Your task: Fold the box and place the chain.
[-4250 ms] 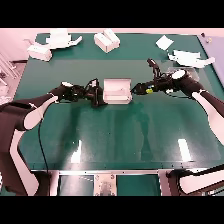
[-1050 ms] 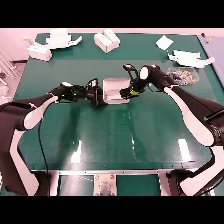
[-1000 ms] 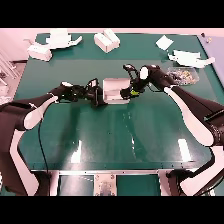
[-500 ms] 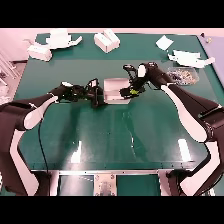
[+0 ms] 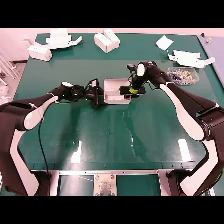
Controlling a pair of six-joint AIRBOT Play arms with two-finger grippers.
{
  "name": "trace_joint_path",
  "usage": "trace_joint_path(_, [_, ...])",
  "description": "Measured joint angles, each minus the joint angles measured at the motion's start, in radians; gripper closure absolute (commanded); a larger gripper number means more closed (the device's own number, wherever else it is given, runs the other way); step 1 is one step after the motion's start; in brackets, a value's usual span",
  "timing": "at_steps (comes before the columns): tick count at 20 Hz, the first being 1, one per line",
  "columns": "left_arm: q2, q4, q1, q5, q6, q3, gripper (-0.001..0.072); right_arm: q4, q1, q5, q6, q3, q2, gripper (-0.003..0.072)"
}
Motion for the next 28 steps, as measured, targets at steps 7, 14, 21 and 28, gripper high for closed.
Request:
trace_joint_path(7, [0.0, 0.001, 0.0, -0.005, 0.0, 0.0, 0.0241, -0.014, 0.0, 0.04, 0.044, 0.001, -0.009, 0.0287])
trace_joint_path(14, [0.0, 0.001, 0.0, -0.005, 0.0, 0.0, 0.0241, -0.022, 0.004, 0.088, 0.052, 0.012, -0.022, 0.0216])
trace_joint_path(21, [0.0, -0.005, 0.002, 0.011, -0.001, 0.0, 0.0241, -0.03, 0.005, 0.105, 0.055, 0.097, -0.028, 0.0219])
trace_joint_path(28, [0.0, 0.002, 0.002, 0.006, -0.002, 0.0, 0.0241, -0.034, 0.005, 0.149, 0.051, 0.142, -0.043, 0.0219])
